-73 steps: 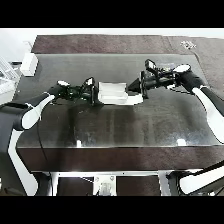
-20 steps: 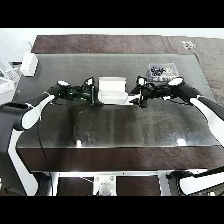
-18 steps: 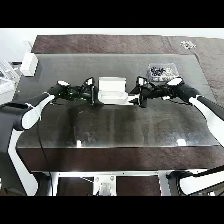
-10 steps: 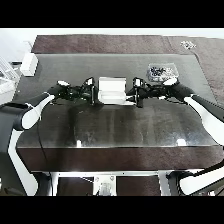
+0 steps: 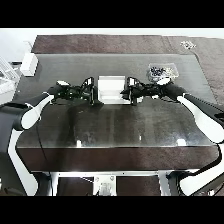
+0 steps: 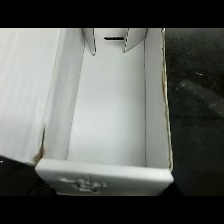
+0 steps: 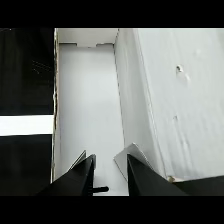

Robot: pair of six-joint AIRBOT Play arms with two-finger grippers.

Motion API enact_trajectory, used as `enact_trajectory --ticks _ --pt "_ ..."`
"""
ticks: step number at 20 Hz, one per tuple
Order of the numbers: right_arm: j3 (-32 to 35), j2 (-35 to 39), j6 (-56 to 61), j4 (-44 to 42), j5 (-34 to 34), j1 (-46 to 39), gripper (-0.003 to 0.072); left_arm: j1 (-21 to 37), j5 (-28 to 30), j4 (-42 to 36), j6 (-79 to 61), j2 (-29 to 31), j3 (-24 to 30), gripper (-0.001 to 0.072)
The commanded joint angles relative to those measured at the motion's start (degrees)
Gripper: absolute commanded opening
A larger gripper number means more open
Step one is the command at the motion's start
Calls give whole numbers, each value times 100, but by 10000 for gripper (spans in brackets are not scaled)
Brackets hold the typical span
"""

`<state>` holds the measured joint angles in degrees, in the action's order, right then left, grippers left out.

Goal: Fold the box and place the chain.

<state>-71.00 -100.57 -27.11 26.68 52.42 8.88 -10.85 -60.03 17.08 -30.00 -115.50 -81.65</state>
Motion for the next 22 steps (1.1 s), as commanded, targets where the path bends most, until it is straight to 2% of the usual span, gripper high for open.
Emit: enact_trajectory --ticks 1,3,4,5,6,9,10,11,13,14,17,19,22 --pt "-48 -107 -13 -72 13 44 291 -4 -4 2 -4 -4 0 393" --pt "-48 -109 -13 -72 192 44 517 -4 -2 2 -4 -4 0 393" --pt "-48 -109 -13 -59 205 44 577 -4 -2 2 -4 -4 -2 393" --pt "-48 -109 -15 -55 203 37 578 -4 -2 2 -4 -4 -2 393" --pt "-48 -109 -15 -52 203 26 650 -4 -2 2 -4 -4 -2 393" --pt "-50 -107 131 -39 199 -22 649 -4 -2 2 -4 -4 0 393" --pt "-50 -85 264 66 199 -59 605 -4 -2 2 -4 -4 -2 393" --pt "-68 -31 516 291 205 -127 340 -4 -4 2 -4 -4 -2 393" --pt "-74 199 879 332 254 -293 41 -4 -2 2 -4 -4 -2 393" --pt "-76 385 1075 315 269 -343 13 -4 -4 0 -4 -4 -2 393" --pt "-83 1067 2015 743 225 -442 12 -4 -4 2 -4 -4 0 393" --pt "-83 1388 3165 1322 57 -555 11 -4 -2 2 -4 -4 -2 393" --pt "-76 1475 5370 2129 -74 -938 11 -4 -2 2 -4 -4 0 393"
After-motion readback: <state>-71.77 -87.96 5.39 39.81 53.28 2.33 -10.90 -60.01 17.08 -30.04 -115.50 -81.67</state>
